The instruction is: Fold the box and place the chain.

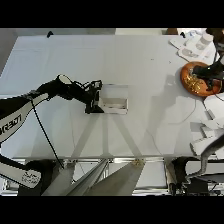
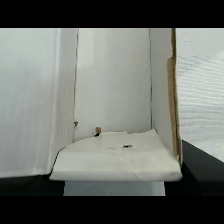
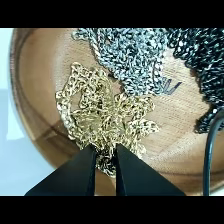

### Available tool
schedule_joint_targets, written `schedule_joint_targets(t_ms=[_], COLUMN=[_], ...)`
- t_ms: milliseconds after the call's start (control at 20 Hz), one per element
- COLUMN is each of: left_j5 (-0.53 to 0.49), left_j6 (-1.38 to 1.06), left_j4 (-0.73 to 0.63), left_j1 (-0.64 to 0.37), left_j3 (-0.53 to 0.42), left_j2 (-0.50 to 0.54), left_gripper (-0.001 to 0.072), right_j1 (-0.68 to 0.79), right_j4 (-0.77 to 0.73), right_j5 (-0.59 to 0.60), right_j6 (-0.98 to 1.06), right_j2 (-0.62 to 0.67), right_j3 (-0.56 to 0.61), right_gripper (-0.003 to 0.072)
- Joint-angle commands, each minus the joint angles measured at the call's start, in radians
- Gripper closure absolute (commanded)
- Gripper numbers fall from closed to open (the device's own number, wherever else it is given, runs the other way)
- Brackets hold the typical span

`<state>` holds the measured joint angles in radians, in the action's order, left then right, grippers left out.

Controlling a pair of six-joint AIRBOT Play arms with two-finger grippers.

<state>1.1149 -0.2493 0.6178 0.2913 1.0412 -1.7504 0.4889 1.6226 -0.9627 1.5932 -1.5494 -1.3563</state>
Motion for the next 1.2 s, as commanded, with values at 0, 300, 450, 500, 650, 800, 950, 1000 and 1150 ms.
schedule_joint_targets(t_ms=[0, 300, 450, 500, 650, 800, 950, 1000, 1150], left_j5=[0.0, 0.0, 0.0, 0.0, 0.0, 0.0, 0.0, 0.0, 0.0], left_j6=[0.0, 0.0, 0.0, 0.0, 0.0, 0.0, 0.0, 0.0, 0.0], left_j4=[0.0, 0.0, 0.0, 0.0, 0.0, 0.0, 0.0, 0.0, 0.0], left_j1=[-0.001, -0.001, -0.001, -0.001, -0.001, -0.001, -0.001, -0.001, -0.001], left_j3=[0.001, 0.001, 0.001, 0.001, 0.001, 0.001, 0.001, 0.001, 0.001], left_j2=[0.0, 0.0, 0.0, 0.0, 0.0, 0.0, 0.0, 0.0, 0.0], left_gripper=[0.0373, 0.0373, 0.0373, 0.0373, 0.0373, 0.0373, 0.0373, 0.0373, 0.0373], right_j1=[0.0, -0.014, -0.072, -0.105, -0.216, -0.339, -0.455, -0.491, -0.581], right_j4=[-0.023, -0.132, -0.131, -0.13, -0.13, -0.13, -0.131, -0.13, -0.133], right_j5=[-0.08, -0.18, -0.216, -0.233, -0.303, -0.348, -0.368, -0.367, -0.366], right_j6=[-0.061, -0.084, -0.086, -0.099, -0.107, -0.103, -0.092, -0.076, -0.071], right_j2=[0.095, 0.252, 0.304, 0.318, 0.327, 0.327, 0.327, 0.327, 0.327], right_j3=[0.0, 0.0, 0.001, 0.001, 0.001, 0.001, 0.001, 0.001, 0.001], right_gripper=[0.068, 0.0681, 0.0682, 0.0682, 0.0682, 0.0682, 0.0682, 0.0682, 0.0681])
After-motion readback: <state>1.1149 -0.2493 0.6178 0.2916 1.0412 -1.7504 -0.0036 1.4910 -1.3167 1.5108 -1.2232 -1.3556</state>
